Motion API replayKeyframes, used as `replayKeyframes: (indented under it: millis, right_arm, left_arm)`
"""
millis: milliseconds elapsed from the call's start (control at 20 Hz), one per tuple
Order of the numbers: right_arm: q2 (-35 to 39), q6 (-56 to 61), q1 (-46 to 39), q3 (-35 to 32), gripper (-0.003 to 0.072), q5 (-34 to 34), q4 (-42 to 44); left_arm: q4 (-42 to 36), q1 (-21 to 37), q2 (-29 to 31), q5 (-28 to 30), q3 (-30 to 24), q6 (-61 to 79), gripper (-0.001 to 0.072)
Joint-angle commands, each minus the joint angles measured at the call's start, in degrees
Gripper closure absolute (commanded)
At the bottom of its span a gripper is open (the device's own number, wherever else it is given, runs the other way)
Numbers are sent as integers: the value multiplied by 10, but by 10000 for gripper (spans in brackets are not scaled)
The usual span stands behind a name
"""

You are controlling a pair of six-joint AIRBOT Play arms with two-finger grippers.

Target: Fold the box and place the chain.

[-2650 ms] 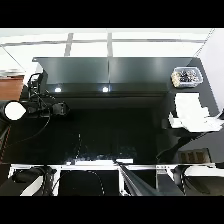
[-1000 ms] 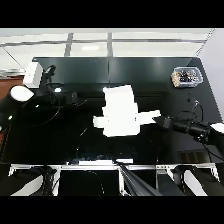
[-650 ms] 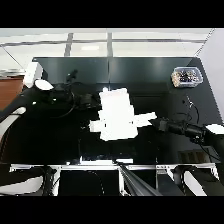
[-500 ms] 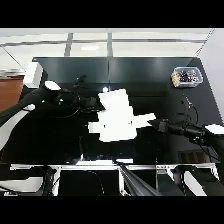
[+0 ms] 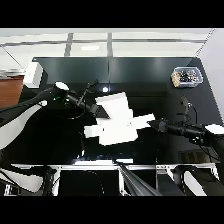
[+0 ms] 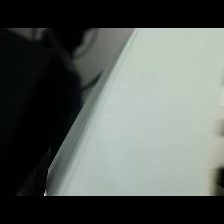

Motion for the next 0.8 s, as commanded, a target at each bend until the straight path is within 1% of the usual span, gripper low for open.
replayKeyframes:
  millis: [0, 50, 100, 150, 350, 400, 450, 500, 550, 750]
  right_arm:
    - [1, 3, 0, 0, 676, 0, 0]
    - [1, 3, 0, 0, 676, 0, 0]
    - [1, 3, 0, 0, 676, 0, 0]
    - [1, 3, 0, 0, 676, 0, -1]
    - [1, 3, 0, 0, 676, 1, -7]
    - [1, 3, 0, 0, 676, 0, -15]
    - [1, 3, 0, 0, 676, 0, -23]
    - [1, 3, 0, 0, 675, 0, -31]
    - [1, 3, 0, 0, 676, 0, -33]
    - [1, 2, 0, 0, 675, 3, -34]
  left_arm:
    - [34, -3, -23, -98, 21, 54, 118]
    - [58, -4, -25, -96, 28, 54, 152]
    - [76, -5, -26, -93, 34, 54, 211]
    - [87, -5, -27, -91, 39, 54, 225]
    - [92, -8, -27, -81, 48, 55, 229]
    - [94, -11, -27, -78, 49, 57, 241]
    - [95, -14, -27, -78, 52, 61, 343]
    - [94, -14, -27, -73, 53, 61, 411]
    - [94, -14, -28, -68, 54, 61, 435]
    - [93, -14, -28, -60, 56, 58, 439]
